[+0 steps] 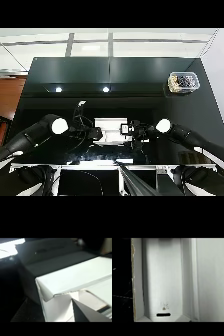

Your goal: Fold the box and place the chain.

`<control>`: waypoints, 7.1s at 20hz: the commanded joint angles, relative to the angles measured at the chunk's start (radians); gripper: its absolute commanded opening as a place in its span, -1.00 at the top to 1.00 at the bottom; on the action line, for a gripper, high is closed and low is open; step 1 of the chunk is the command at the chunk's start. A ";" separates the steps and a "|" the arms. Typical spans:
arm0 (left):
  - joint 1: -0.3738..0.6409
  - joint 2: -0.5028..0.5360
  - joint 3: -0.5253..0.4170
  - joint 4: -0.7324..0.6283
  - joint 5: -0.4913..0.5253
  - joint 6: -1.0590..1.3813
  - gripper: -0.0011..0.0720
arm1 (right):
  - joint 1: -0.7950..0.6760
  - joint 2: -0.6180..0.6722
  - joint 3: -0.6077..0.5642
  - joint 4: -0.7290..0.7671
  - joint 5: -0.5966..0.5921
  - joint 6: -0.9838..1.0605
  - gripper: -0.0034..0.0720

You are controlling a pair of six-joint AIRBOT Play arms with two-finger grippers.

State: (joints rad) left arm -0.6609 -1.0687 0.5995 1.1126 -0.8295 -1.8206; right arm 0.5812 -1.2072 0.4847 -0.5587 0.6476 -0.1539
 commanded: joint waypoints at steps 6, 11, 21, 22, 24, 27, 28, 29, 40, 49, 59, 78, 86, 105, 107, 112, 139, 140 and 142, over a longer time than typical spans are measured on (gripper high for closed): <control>-0.201 -0.182 0.236 0.283 -0.190 -0.373 -0.71 | 0.000 0.000 0.000 0.000 0.000 0.000 -0.19; -0.224 -0.213 0.258 0.323 -0.252 -0.436 -0.23 | 0.000 0.000 0.000 0.000 0.000 0.000 -0.19; -0.241 -0.215 0.259 0.419 -0.253 -0.621 0.23 | 0.000 0.000 0.000 0.000 0.000 0.000 -0.20; -0.243 -0.215 0.259 0.420 -0.249 -0.625 0.24 | 0.000 0.000 0.000 0.000 0.000 0.000 -0.19; -0.243 -0.221 0.264 0.420 -0.251 -0.625 0.25 | 0.000 0.000 0.000 0.000 0.000 0.000 -0.19; -0.243 -0.253 0.282 0.411 -0.254 -0.621 0.26 | 0.000 0.000 0.000 0.000 0.000 0.000 -0.19; -0.243 -0.259 0.290 0.396 -0.258 -0.612 0.36 | 0.000 0.000 0.000 0.000 0.000 0.000 -0.19; -0.243 -0.260 0.296 0.395 -0.258 -0.611 0.37 | 0.000 0.000 0.000 0.000 0.000 0.000 -0.19; -0.243 -0.281 0.301 0.402 -0.271 -0.612 0.38 | 0.000 0.000 0.000 0.000 0.000 0.001 -0.19; -0.243 -0.282 0.301 0.393 -0.272 -0.611 0.90 | 0.000 0.000 0.000 0.000 -0.001 0.001 -0.19; -0.232 -0.282 0.302 0.397 -0.317 -0.648 -0.15 | 0.000 0.000 0.000 0.001 -0.001 0.001 -0.19; -0.204 -0.281 0.302 0.398 -0.319 -0.536 0.90 | -0.005 0.154 0.000 -0.158 0.058 0.214 -0.79; -0.204 -0.281 0.301 0.398 -0.301 -0.536 0.90 | 0.003 0.143 0.000 -0.149 0.068 0.134 -0.06; -0.204 -0.281 0.301 0.394 -0.275 -0.536 0.90 | 0.106 0.035 0.000 0.027 -0.061 0.302 0.62; -0.204 -0.281 0.301 0.393 -0.275 -0.536 0.90 | 0.106 0.035 0.000 0.003 -0.061 0.344 -0.14; -0.204 -0.281 0.301 0.393 -0.275 -0.536 0.90 | 0.106 0.039 0.000 0.000 -0.068 0.364 0.42; -0.204 -0.281 0.301 0.386 -0.279 -0.536 0.89 | -0.380 0.043 -0.111 0.178 0.347 1.255 0.87; -0.204 -0.281 0.301 0.386 -0.279 -0.536 0.89 | -0.378 0.043 -0.103 0.180 0.361 1.231 0.74; -0.204 -0.281 0.301 0.386 -0.279 -0.536 0.89 | -0.378 0.043 -0.081 0.189 0.407 1.175 -0.78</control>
State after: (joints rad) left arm -0.8658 -1.3499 0.9001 1.4986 -1.1091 -2.3577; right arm 0.1799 -1.1561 0.3828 -0.4309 1.0149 1.1160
